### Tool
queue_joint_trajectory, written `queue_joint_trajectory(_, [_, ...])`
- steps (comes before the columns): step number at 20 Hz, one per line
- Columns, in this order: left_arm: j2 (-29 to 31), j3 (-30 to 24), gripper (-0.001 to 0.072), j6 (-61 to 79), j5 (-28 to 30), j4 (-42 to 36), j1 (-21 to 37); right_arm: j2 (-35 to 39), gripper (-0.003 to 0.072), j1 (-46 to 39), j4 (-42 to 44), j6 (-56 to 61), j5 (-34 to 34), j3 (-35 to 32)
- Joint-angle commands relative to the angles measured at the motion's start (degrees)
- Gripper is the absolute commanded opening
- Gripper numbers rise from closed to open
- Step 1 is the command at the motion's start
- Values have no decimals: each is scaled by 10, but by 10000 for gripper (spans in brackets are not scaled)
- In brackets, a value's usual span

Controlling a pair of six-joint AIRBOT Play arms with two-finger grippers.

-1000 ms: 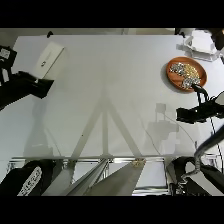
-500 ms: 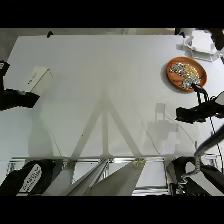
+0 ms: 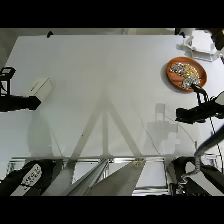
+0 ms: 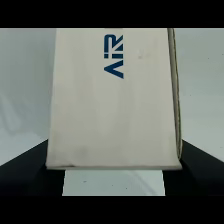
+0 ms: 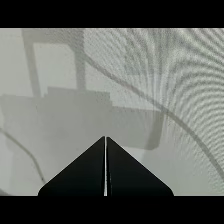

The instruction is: Fold the box and place the chain.

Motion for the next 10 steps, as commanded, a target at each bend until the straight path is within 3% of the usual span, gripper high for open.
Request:
queue_joint_trajectory(1, [-21, 0, 1, -7, 10, 6, 1, 0, 6, 0, 0, 0, 2, 0])
queue_joint_trajectory(10, [-50, 0, 1, -11, 35, 6, 1, 0, 6, 0, 0, 0, -1, 0])
